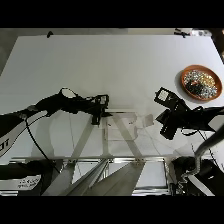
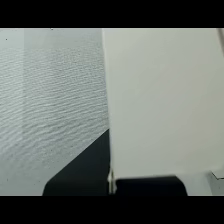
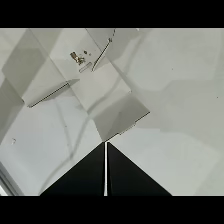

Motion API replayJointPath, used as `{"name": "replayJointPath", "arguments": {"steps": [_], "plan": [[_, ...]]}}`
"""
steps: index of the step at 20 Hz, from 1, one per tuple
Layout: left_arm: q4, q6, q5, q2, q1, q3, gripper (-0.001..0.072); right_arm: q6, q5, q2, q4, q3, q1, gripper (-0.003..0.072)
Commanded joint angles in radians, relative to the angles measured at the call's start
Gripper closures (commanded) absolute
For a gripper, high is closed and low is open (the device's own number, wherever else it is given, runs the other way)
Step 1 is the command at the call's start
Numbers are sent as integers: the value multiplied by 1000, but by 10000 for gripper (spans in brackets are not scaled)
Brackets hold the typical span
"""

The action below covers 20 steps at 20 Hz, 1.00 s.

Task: Fold the box and place the chain.

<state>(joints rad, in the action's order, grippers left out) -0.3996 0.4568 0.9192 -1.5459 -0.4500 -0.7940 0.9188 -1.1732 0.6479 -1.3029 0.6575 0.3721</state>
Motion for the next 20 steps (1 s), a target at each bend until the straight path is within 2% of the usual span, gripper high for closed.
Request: {"name": "replayJointPath", "arguments": {"steps": [1, 4, 6, 8, 11, 14, 15, 18, 19, 20], "plan": [[18, 0, -4, -2, 0, -1, 700, 0, -1, 1, 0, 0, 1, 677], [18, -1, -3, -2, 0, -1, 699, 0, -1, 1, 1, 0, 1, 672], [18, -1, -3, -2, 0, -1, 699, 0, -1, 1, 3, 0, 1, 577], [18, -1, -3, -2, 0, -1, 699, -31, -1, 3, 6, -2, 1, 556], [18, -1, -2, -2, 0, -1, 699, -118, 10, 30, 42, -40, 1, 351], [18, -1, -3, -2, 0, -1, 699, -203, 79, 33, 93, -79, 1, 360], [18, -1, -3, -2, 0, -1, 699, -240, 101, 33, 85, -80, 1, 445], [18, -1, -3, -2, 0, -1, 699, -261, 148, 29, 51, -80, 9, 493], [18, -1, -3, -2, 0, -1, 699, -257, 147, 26, 47, -80, 32, 524], [18, -1, -3, -2, 0, -1, 699, -226, 159, 21, 29, -80, 68, 525]]}}
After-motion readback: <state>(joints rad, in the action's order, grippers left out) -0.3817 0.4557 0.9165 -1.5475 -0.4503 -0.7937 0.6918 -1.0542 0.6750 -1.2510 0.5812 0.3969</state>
